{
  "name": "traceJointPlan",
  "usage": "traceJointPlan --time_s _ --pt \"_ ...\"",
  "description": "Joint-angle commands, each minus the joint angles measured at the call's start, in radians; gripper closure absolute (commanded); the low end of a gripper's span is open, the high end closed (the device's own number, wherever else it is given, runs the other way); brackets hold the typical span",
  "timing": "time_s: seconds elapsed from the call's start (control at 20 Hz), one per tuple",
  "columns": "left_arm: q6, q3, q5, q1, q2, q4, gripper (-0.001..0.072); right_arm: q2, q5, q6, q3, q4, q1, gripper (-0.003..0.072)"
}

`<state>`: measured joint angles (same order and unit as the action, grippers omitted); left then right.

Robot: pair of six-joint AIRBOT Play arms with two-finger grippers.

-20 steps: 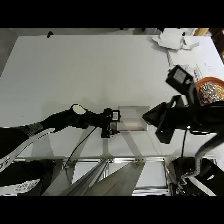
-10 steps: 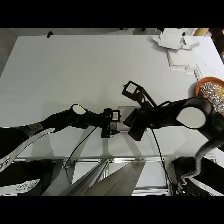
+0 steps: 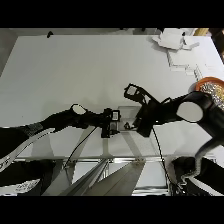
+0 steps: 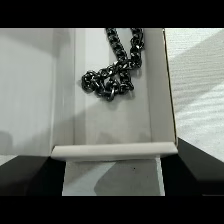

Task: Fold the box and place the chain.

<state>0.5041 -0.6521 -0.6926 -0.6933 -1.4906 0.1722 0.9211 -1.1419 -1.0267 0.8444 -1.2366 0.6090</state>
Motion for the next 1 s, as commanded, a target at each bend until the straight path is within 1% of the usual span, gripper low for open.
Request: traceJointPlan --time_s 0.0,0.05,0.15,0.3,0.35,0.4,0.45,0.6,0.95 --pt "0.0 0.0 0.0 0.0 0.0 0.0 0.0503 -0.091 -0.184 0.375 0.01 -0.082 -0.108 0.0376" --pt "0.0 0.0 0.0 0.0 0.0 0.0 0.0503 -0.106 -0.213 0.51 0.009 -0.109 -0.154 0.0379" --pt "0.0 0.0 0.0 0.0 0.0 0.0 0.0503 -0.106 -0.213 0.694 0.001 -0.129 -0.254 0.0444" --pt "0.0 0.0 0.0 0.0 0.0 0.0 0.0503 -0.09 -0.15 0.791 -0.06 -0.13 -0.385 0.045" --pt "0.0 0.0 0.0 0.0 0.0 0.0 0.0503 -0.078 -0.13 0.822 -0.083 -0.137 -0.424 0.0463" --pt "0.0 0.0 0.0 0.0 0.0 0.0 0.0503 -0.063 -0.105 0.842 -0.102 -0.147 -0.455 0.0499" --pt "0.0 0.0 0.0 0.0 0.0 0.0 0.0503 -0.045 -0.078 0.855 -0.117 -0.151 -0.484 0.0518" --pt "0.0 0.0 0.0 0.0 0.0 0.0 0.0503 0.026 -0.015 0.908 -0.134 -0.15 -0.528 0.0518" --pt "0.0 0.0 0.0 0.0 0.0 0.0 0.0503 0.208 0.054 1.072 -0.135 -0.142 -0.53 0.0519"
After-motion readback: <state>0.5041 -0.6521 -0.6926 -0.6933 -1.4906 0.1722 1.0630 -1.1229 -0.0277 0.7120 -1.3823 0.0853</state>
